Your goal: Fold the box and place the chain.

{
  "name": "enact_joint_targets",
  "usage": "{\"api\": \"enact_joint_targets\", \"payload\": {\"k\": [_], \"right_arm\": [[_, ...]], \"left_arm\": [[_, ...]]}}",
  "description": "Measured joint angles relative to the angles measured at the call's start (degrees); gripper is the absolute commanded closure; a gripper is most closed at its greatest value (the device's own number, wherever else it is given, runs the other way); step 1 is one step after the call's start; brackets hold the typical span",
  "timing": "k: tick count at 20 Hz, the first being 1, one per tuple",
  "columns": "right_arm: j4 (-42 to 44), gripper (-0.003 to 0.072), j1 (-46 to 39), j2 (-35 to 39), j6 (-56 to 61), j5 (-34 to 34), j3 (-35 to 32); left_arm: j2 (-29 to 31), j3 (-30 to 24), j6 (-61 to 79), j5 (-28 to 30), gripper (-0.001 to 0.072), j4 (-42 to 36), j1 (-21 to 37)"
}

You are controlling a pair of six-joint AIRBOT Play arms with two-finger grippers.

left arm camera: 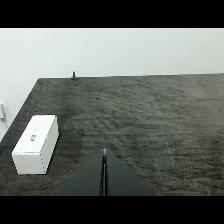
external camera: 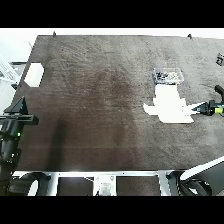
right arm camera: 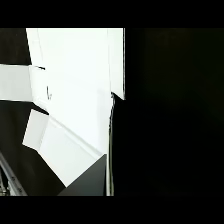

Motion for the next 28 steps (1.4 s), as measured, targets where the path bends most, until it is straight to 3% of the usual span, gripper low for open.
{"api": "enact_joint_targets", "payload": {"k": [6,11,13,17,20,24,28], "right_arm": [[8.9,0.0679,6.7,11.6,-3.8,-5.7,-18.9],[20.0,0.0679,22.2,25.0,-6.0,-17.7,-37.8],[23.7,0.0679,29.8,28.9,-6.1,-23.5,-42.4],[27.8,0.068,42.5,32.1,-3.8,-38.1,-45.5],[29.0,0.068,47.4,32.5,-1.9,-46.7,-45.8],[29.4,0.068,50.3,30.1,-0.5,-51.7,-44.1],[29.4,0.068,51.3,26.4,-0.3,-52.6,-40.6]], "left_arm": [[0.0,0.0,0.0,0.0,0.0687,0.0,0.0],[0.0,0.0,0.0,0.0,0.0687,0.0,0.0],[0.0,0.0,0.0,0.0,0.0687,0.0,0.0],[0.0,0.0,0.0,0.0,0.0687,0.0,0.0],[0.0,0.0,0.0,0.0,0.0687,0.0,0.0],[0.0,0.0,0.0,0.0,0.0687,0.0,0.0],[0.0,0.0,0.0,-0.2,0.0687,0.0,0.0]]}}
